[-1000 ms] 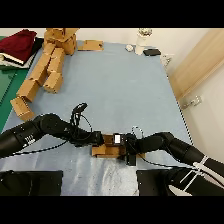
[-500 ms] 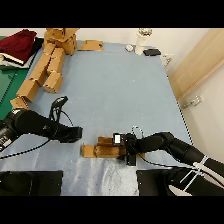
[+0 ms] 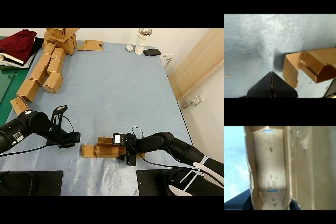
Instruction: Fold the box.
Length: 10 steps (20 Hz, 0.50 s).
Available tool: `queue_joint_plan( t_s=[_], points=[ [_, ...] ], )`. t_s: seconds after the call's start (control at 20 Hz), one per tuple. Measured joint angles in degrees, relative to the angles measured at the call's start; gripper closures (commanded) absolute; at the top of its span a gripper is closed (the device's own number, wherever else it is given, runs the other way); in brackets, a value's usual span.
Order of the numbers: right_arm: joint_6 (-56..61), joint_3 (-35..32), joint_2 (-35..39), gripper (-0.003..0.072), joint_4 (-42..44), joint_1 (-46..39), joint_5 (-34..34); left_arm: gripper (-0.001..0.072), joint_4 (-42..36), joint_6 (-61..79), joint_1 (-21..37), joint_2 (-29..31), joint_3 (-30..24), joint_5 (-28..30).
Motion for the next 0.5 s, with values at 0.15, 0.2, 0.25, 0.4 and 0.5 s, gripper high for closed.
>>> queue_joint_plan(
  t_s=[0.15, 0.2, 0.25, 0.4, 0.5],
  points=[
    [0.0, 0.0, 0.0, 0.0181, 0.0, 0.0, 0.0, 0.0698, -3.4, 2.3, -0.8, -2.4, -0.3, 1.9],
    [0.0, 0.0, 0.0, 0.0181, 0.0, 0.0, 0.0, 0.0698, -4.2, 2.7, -1.4, -3.1, -0.4, 2.1],
    [0.0, 0.0, 0.0, 0.0181, 0.0, 0.0, 0.0, 0.0698, -4.6, 3.1, -2.1, -3.8, -0.5, 2.6],
    [0.0, 0.0, 0.0, 0.0181, 0.0, 0.0, 0.0, 0.0698, -5.6, 3.4, -4.0, -5.9, -0.5, 3.0],
    [0.0, 0.0, 0.0, 0.0181, 0.0, 0.0, 0.0, 0.0698, -6.1, 3.4, -4.9, -6.8, -0.6, 3.3]
  ],
)
